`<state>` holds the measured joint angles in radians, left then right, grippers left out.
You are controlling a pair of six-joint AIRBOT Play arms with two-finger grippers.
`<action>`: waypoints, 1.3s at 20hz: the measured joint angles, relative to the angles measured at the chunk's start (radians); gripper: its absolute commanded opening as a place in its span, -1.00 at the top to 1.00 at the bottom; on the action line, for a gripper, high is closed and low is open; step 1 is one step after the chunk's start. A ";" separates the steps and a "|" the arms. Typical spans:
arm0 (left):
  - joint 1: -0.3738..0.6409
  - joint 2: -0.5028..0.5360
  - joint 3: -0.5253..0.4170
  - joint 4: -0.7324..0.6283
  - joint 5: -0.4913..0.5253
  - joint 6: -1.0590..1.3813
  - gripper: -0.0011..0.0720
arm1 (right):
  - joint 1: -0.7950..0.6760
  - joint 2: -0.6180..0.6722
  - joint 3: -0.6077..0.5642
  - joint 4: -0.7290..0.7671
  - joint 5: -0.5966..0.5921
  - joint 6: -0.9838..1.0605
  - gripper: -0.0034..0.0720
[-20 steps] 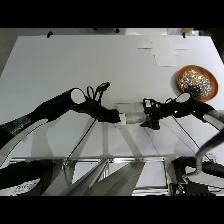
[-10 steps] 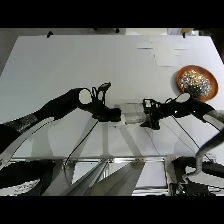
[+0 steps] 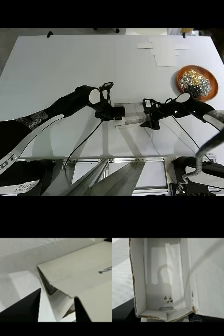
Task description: Fold the box and place the chain.
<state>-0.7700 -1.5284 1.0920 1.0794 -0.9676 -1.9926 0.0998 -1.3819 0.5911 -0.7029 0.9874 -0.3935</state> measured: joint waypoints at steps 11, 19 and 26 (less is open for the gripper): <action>-0.059 -0.075 0.160 0.216 -0.176 -0.202 -0.19 | 0.000 0.000 0.000 0.000 -0.001 0.000 0.12; -0.120 -0.149 0.224 0.273 -0.171 -0.375 -0.08 | 0.000 0.000 0.000 0.000 -0.001 0.000 0.12; -0.136 -0.178 0.229 0.304 -0.206 -0.481 0.29 | 0.000 0.000 0.000 0.000 -0.001 0.000 0.12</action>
<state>-0.9062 -1.7061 1.3205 1.3830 -1.1732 -2.4733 0.1001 -1.3819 0.5911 -0.7025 0.9867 -0.3935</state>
